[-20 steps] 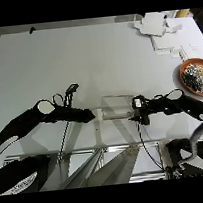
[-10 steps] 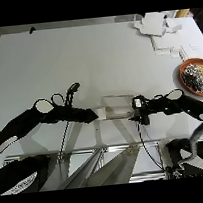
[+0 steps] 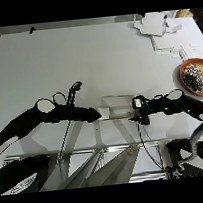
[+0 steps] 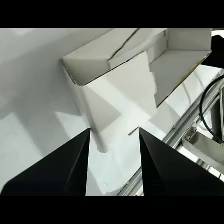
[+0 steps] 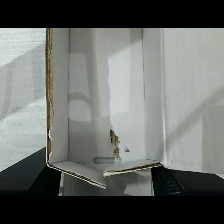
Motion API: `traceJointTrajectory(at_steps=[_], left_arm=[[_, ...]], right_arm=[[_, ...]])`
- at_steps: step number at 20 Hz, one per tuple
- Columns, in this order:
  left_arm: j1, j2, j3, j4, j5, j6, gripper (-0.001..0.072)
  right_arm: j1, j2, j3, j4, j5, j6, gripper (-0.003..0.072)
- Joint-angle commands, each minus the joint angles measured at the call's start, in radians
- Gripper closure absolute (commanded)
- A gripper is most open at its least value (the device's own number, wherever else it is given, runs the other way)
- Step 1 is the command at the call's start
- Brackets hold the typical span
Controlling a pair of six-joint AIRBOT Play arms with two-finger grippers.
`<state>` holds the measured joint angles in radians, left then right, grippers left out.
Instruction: Fold the box and place the chain.
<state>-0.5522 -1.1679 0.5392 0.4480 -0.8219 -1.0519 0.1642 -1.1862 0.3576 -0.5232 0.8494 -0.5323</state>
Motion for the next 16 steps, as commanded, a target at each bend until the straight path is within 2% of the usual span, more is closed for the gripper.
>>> traceJointTrajectory(at_steps=[1,5,12,16], left_arm=[[-0.025,-0.001,0.036,0.019,0.017,-0.015,0.0362],[-0.038,-0.002,0.073,0.169,0.029,-0.164,0.0357],[-0.126,-0.037,0.093,0.211,0.101,-0.213,0.0357],[-0.161,-0.059,0.153,0.322,0.112,-0.341,0.0357]], right_arm=[[0.0,0.001,0.001,0.0,0.0,0.0,0.0288],[0.0,0.001,0.001,0.0,0.0,0.0,0.0288],[0.0,0.001,0.001,0.0,0.0,0.0,0.0288],[0.0,0.001,0.001,0.0,0.0,0.0,0.0288]])
